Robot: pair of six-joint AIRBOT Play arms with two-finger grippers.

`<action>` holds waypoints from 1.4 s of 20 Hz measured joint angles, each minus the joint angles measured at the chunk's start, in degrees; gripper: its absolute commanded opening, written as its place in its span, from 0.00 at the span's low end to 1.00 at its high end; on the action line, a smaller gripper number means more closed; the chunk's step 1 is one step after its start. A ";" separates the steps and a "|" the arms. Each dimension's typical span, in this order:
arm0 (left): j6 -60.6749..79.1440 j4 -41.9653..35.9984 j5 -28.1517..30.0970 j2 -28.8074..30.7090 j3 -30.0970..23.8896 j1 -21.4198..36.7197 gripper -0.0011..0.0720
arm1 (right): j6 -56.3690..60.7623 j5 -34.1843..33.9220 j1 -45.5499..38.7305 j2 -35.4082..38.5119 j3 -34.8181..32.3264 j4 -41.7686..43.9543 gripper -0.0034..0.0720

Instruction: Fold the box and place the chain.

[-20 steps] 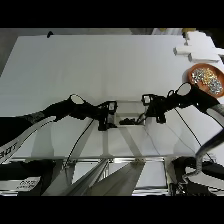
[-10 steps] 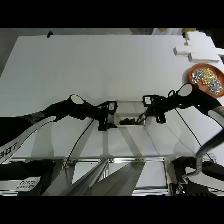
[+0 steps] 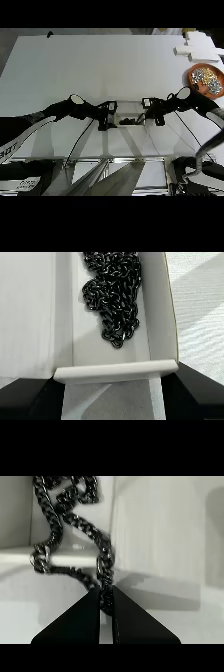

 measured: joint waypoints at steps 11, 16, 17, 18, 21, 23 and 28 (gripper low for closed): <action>-0.02 -0.02 0.00 0.00 0.00 -0.02 0.06 | 32.81 0.72 0.00 19.71 -0.26 -5.55 0.07; -0.02 -0.02 0.00 0.00 0.00 -0.02 0.06 | 47.08 -0.50 1.14 29.66 -0.50 6.60 0.07; -0.02 -0.02 0.00 0.00 0.00 -0.02 0.06 | 48.46 -0.66 2.21 31.19 -0.55 9.01 0.07; -0.02 -0.02 0.02 0.00 0.00 -0.02 0.06 | 49.37 -0.87 3.67 32.41 -0.63 11.10 0.07; -0.02 -0.02 0.00 0.00 0.00 0.00 0.06 | 50.99 -2.73 9.42 34.23 -0.70 14.80 0.07; -0.02 -0.02 0.02 0.00 0.00 -0.02 0.06 | 51.41 -4.87 13.94 34.34 -0.70 16.06 0.07; -0.02 -0.02 0.00 0.00 0.00 -0.02 0.06 | 52.04 -9.68 22.01 31.47 -0.81 16.46 0.07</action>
